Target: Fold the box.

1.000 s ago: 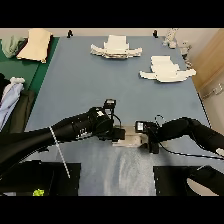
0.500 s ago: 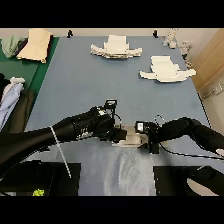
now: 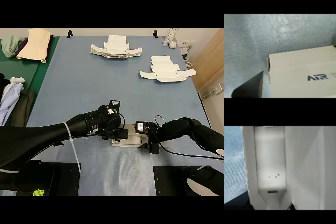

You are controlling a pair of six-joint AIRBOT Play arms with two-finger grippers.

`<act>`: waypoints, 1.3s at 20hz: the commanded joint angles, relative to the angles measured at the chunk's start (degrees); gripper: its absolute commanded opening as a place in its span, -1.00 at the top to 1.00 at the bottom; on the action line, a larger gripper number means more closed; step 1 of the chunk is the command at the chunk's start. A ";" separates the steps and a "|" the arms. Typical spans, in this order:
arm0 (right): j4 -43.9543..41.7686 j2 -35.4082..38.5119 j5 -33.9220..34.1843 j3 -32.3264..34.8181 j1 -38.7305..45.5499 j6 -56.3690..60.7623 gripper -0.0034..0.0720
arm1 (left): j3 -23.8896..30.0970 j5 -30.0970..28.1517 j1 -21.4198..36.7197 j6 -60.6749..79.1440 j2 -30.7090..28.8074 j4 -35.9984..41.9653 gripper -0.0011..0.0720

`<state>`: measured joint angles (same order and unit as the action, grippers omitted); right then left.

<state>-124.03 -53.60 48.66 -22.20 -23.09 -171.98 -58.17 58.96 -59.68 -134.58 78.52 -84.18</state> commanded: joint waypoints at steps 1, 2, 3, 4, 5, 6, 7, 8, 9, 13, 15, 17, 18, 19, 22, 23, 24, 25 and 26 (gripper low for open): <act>0.02 0.00 0.04 0.00 0.00 0.00 -0.54 | -2.51 3.10 -0.02 0.15 2.58 -1.33 0.13; 0.00 0.02 0.04 0.00 -0.02 0.00 -0.54 | -3.02 3.74 -0.26 0.15 3.17 -1.51 0.13; 0.00 0.00 0.04 0.00 -0.02 0.00 -0.54 | -3.39 4.15 -0.48 0.13 3.69 -1.60 0.13; 0.00 0.00 0.02 0.00 -0.02 0.00 -0.54 | -3.56 4.28 -0.83 0.13 4.04 -1.57 0.13; 0.00 0.00 0.04 0.00 -0.02 0.00 -0.54 | -3.67 4.63 -1.31 0.13 4.39 -1.64 0.27; 0.00 0.02 0.02 0.00 -0.02 0.00 -0.54 | -3.67 4.72 -1.68 0.13 4.70 -1.79 0.55; 0.00 0.00 0.02 0.00 0.00 0.00 -0.54 | -3.74 4.83 -2.03 -0.33 5.03 -2.01 0.60; 0.00 0.00 0.02 0.00 0.00 0.00 -0.54 | -3.78 5.07 -2.14 -0.72 5.25 -2.05 0.94; 0.02 0.00 0.02 0.00 0.00 0.00 -0.54 | -3.78 5.18 -2.14 -1.84 5.35 -2.08 0.93; 0.02 0.02 0.02 0.00 0.00 0.00 -0.54 | -4.04 6.60 -2.14 -1.90 5.33 -1.99 0.93; 0.02 0.00 0.04 0.00 -0.02 0.00 -0.54 | -4.20 7.34 -2.14 -1.27 5.33 -1.79 0.93; 0.00 0.00 0.02 0.00 0.00 0.00 -0.54 | -4.98 7.87 -2.14 0.39 5.31 -1.77 0.08; 0.02 0.00 0.02 0.00 -0.02 0.00 -0.54 | -5.62 8.02 -2.12 0.28 5.31 -1.77 -0.32; 0.02 0.00 0.04 0.00 -0.02 0.00 -0.54 | -6.32 8.15 -2.12 0.42 5.29 -2.03 -0.33; 0.02 0.00 0.02 0.00 -0.02 0.00 -0.54 | -8.13 8.76 -2.12 0.44 4.24 -3.69 -0.33; 0.02 0.02 0.02 0.00 -0.02 0.00 -0.54 | -8.50 9.44 -2.12 0.44 3.65 -4.02 -0.33; 0.02 0.00 0.02 0.00 -0.02 0.00 -0.54 | -8.61 10.49 -2.10 0.46 2.73 -4.57 -0.33; 0.02 0.00 0.02 0.00 -0.02 0.00 -0.54 | -8.61 11.96 -2.05 0.79 1.68 -5.05 -0.33; 0.02 0.00 0.04 0.00 -0.02 0.00 -0.54 | -8.61 13.79 -2.01 1.55 0.44 -5.33 -0.33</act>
